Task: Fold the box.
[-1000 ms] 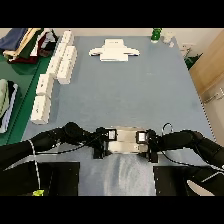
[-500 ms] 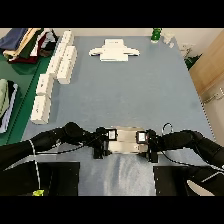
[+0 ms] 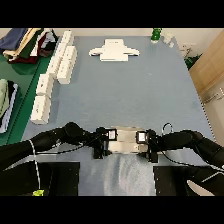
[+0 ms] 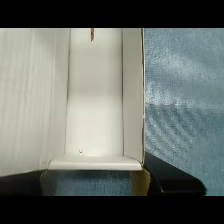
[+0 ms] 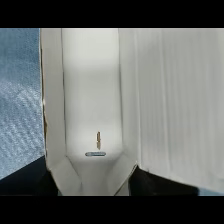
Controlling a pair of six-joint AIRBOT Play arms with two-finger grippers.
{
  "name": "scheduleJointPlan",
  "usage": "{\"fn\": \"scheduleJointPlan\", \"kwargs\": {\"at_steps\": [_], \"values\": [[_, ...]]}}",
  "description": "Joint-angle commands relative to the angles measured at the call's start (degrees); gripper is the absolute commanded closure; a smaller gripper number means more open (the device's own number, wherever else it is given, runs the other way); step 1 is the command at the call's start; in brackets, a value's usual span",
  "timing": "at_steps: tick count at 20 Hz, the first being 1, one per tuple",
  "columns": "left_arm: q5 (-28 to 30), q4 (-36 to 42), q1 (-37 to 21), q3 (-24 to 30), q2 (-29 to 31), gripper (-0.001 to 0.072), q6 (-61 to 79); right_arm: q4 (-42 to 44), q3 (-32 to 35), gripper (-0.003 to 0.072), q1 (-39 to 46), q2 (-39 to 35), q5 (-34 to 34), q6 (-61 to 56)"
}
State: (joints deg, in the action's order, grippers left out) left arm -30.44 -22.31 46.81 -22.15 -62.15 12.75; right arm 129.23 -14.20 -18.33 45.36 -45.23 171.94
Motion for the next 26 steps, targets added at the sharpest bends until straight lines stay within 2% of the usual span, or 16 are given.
{"fn": "scheduleJointPlan", "kwargs": {"at_steps": [1,6,7,8,22,26], "values": [[0.0,0.0,0.0,0.0,0.0,0.0117,0.0,0.3,-0.1,0.0176,0.0,0.0,-0.1,0.0],[0.0,0.0,0.0,0.0,0.0,0.0118,0.0,-0.1,-0.1,0.0172,0.0,0.0,-0.3,0.0],[0.0,0.0,0.0,0.0,0.0,0.0118,0.0,-0.1,-0.1,0.0102,0.0,0.0,-0.3,-0.1],[0.0,0.0,0.0,0.0,0.0,0.0117,0.0,-0.1,-0.1,-0.0027,0.0,0.0,-0.3,-1.0],[0.0,0.0,0.0,0.0,0.0,0.0118,0.0,-3.2,-0.2,-0.0027,0.2,-0.1,-0.2,-3.1],[0.0,0.0,0.0,0.0,0.0,0.0118,0.0,-5.8,-2.2,-0.0027,0.1,-0.1,-0.3,-8.5]]}}
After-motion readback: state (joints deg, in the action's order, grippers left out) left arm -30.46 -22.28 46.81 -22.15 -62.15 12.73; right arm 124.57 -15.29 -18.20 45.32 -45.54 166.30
